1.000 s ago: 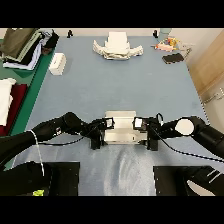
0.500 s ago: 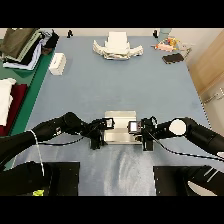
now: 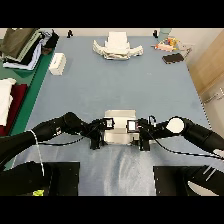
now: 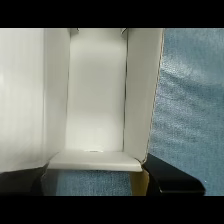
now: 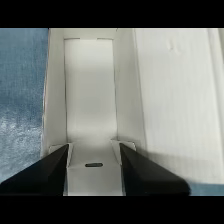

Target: Fold the box.

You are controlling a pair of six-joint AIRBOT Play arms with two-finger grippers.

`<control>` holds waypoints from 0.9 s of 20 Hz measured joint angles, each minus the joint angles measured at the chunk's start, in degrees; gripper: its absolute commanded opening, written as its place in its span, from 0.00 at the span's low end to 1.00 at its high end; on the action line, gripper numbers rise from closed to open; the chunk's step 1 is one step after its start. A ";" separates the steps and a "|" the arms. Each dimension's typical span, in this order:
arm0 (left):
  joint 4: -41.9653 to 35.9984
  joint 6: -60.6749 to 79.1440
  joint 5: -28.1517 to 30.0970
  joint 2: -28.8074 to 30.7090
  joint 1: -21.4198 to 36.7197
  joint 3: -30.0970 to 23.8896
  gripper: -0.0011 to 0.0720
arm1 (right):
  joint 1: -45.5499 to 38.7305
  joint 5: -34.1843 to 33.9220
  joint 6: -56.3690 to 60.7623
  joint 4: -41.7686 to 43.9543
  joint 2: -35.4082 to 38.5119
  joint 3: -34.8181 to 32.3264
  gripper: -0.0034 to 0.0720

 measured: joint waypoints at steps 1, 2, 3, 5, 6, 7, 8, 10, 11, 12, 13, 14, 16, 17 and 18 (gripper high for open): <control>0.00 0.00 0.02 0.00 0.00 0.00 0.72 | 0.02 0.04 0.98 -0.26 0.04 0.00 0.47; -0.09 -0.07 0.02 0.00 0.00 0.00 0.72 | 0.02 0.20 3.10 -1.01 0.28 0.00 0.17; -0.11 -0.11 0.02 0.00 0.00 0.00 0.72 | 0.02 0.50 6.62 -2.80 0.74 0.04 0.05; -0.13 -0.17 0.02 0.00 0.00 0.00 0.72 | 0.04 1.29 18.64 -8.46 2.19 0.66 0.05; -0.20 -0.22 0.00 0.00 0.00 -0.02 0.72 | 0.02 1.90 26.25 -11.67 3.15 1.40 0.05; -0.20 -0.20 0.02 0.00 0.00 -0.02 0.72 | -0.02 3.23 34.32 -15.45 4.33 2.47 0.05; -0.17 -0.17 0.02 0.00 0.00 -0.02 0.72 | -0.04 4.76 41.64 -19.08 5.55 3.69 0.05; -0.13 -0.07 0.02 0.00 0.00 -0.02 0.72 | -0.17 8.96 57.27 -28.30 8.46 6.64 0.05; -0.13 -0.07 0.02 0.00 0.00 -0.02 0.72 | -0.52 11.08 64.43 -33.20 9.77 7.87 0.05; -0.13 -0.07 0.02 0.00 0.00 -0.02 0.72 | -1.22 13.42 71.69 -38.49 11.08 8.87 0.05; -0.11 -0.07 0.02 0.00 0.00 -0.02 0.72 | -2.23 15.47 77.75 -42.75 12.04 9.53 0.05; -0.11 -0.07 0.02 0.00 0.00 -0.02 0.72 | -3.63 17.38 82.97 -46.01 12.68 9.90 0.05; -0.09 -0.07 0.02 0.00 0.00 0.00 0.72 | -7.52 20.48 91.06 -49.53 12.70 9.77 0.05; -0.09 -0.04 0.02 0.00 0.00 -0.02 0.72 | -9.16 21.29 93.39 -49.37 12.07 9.25 0.05; -0.09 -0.04 0.02 0.00 0.00 -0.02 0.72 | -10.56 21.81 95.08 -48.33 11.02 8.39 0.05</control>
